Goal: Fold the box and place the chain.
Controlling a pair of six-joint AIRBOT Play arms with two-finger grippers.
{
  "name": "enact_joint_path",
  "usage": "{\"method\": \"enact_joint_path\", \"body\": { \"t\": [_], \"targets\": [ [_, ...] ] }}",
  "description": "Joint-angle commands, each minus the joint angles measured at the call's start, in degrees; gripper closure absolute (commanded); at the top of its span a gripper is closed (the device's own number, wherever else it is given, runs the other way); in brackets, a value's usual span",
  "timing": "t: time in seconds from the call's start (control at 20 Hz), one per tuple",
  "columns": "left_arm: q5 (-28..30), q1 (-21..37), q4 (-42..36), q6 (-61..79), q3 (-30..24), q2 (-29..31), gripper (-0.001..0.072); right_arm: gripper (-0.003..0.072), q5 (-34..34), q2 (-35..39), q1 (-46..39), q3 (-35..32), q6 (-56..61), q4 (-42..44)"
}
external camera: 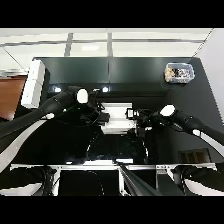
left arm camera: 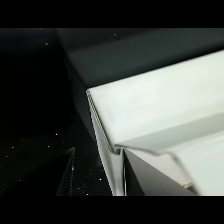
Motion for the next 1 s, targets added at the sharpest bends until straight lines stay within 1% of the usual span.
{"method": "enact_joint_path", "body": {
  "t": [0.0,0.15,0.4,0.6,0.65,0.7,0.75,0.8,0.95],
  "targets": [
    [-0.1,-3.0,6.4,-7.4,2.4,-1.4,0.035,0.0551,0.0,0.0,0.0,0.1,0.0,0.0],
    [0.0,-5.5,11.2,-13.7,3.8,-2.5,0.0356,0.0551,0.0,0.0,0.0,0.1,0.0,0.0],
    [-0.6,-8.0,11.3,-17.6,4.5,-4.8,0.0356,0.0551,0.0,0.0,0.0,0.1,0.0,0.0],
    [-1.4,-8.1,11.4,-18.5,4.5,-4.9,0.036,0.0551,0.0,0.0,0.0,0.1,0.0,0.0],
    [-1.5,-8.1,11.4,-18.5,4.5,-4.9,0.0419,0.0551,0.0,0.0,0.0,0.1,0.0,0.0],
    [-1.6,-8.2,11.3,-18.5,4.5,-4.9,0.0493,0.0551,0.0,0.0,0.0,0.1,0.0,0.0],
    [-1.6,-8.2,11.3,-18.8,4.5,-4.9,0.06,0.0551,0.0,0.0,0.0,0.1,0.0,0.0],
    [-1.6,-8.2,11.3,-18.9,4.5,-4.9,0.0684,0.0551,0.0,0.0,0.0,0.1,0.0,0.0],
    [-1.5,-8.2,11.3,-19.1,4.5,-4.9,0.0682,0.0551,0.0,0.0,0.0,0.1,0.0,0.0]
  ]
}}
